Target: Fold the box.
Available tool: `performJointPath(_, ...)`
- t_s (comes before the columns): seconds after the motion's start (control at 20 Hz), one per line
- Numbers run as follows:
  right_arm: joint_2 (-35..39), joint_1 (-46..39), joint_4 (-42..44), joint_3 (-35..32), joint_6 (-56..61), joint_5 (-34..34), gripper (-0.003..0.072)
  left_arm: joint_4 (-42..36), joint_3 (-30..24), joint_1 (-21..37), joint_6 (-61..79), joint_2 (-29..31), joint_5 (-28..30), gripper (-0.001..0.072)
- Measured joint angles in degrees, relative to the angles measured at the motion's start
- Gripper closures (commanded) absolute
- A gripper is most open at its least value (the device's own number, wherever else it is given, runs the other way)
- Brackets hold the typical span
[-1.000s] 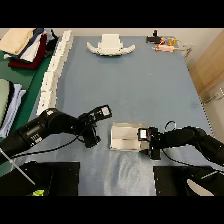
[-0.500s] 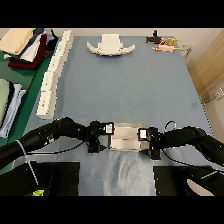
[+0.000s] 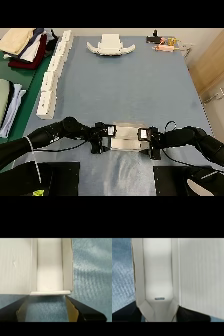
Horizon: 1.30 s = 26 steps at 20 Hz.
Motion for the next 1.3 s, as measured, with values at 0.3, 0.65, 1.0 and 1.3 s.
performJointPath(0.3,-0.02,0.00,0.04,0.00,0.00,0.07,0.0180,-4.94,-0.02,-1.77,4.22,-1.77,0.57,-0.0011)
performJointPath(0.65,-0.02,0.00,0.04,0.00,-0.04,-0.02,0.0180,-6.29,-0.57,-2.16,4.39,-3.19,1.09,-0.0011)
performJointPath(1.0,-0.02,0.00,0.07,0.00,0.02,0.00,0.0180,-8.20,-1.05,-2.23,4.24,-3.50,2.34,-0.0011)
performJointPath(1.3,-0.02,0.00,0.07,0.00,0.02,0.00,0.0180,-9.20,-1.03,-3.41,4.24,-3.67,3.56,-0.0011)
